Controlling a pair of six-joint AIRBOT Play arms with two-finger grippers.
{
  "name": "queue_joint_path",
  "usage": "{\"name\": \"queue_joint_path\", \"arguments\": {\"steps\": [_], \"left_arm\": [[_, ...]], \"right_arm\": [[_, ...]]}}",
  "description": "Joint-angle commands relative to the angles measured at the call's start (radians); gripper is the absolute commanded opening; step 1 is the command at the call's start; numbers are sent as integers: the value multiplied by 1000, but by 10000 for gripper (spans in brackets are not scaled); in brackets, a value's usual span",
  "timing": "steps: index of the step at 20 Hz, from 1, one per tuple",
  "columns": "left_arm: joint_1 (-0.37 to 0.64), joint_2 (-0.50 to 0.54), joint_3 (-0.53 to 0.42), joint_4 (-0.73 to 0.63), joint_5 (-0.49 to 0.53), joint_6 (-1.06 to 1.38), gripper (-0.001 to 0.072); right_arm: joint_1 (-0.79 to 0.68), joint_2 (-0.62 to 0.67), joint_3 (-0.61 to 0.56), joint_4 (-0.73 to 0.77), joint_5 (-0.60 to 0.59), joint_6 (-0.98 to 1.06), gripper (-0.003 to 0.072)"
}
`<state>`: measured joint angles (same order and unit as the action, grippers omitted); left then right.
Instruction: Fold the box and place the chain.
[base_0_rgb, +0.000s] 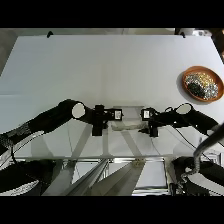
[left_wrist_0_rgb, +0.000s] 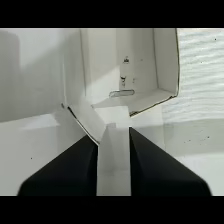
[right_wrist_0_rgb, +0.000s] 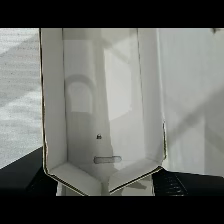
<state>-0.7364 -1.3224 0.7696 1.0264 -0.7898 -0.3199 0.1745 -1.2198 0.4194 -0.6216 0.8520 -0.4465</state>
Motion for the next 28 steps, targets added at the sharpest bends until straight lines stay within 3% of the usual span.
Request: {"name": "queue_joint_path", "arguments": {"steps": [1, 12, 19, 28], "left_arm": [[-13, -14, -1, -35, 4, 21, 121], [-16, -16, -1, -112, 71, 37, 130], [-89, -65, -1, -134, 155, 51, 130], [-95, -78, -1, -158, 184, 51, 161]], "right_arm": [[0, 0, 1, 0, 0, 0, 408], [0, 0, 1, 0, 0, 0, 408], [0, 0, 1, 0, 0, 0, 408], [0, 0, 1, 0, 0, 0, 408]]}}
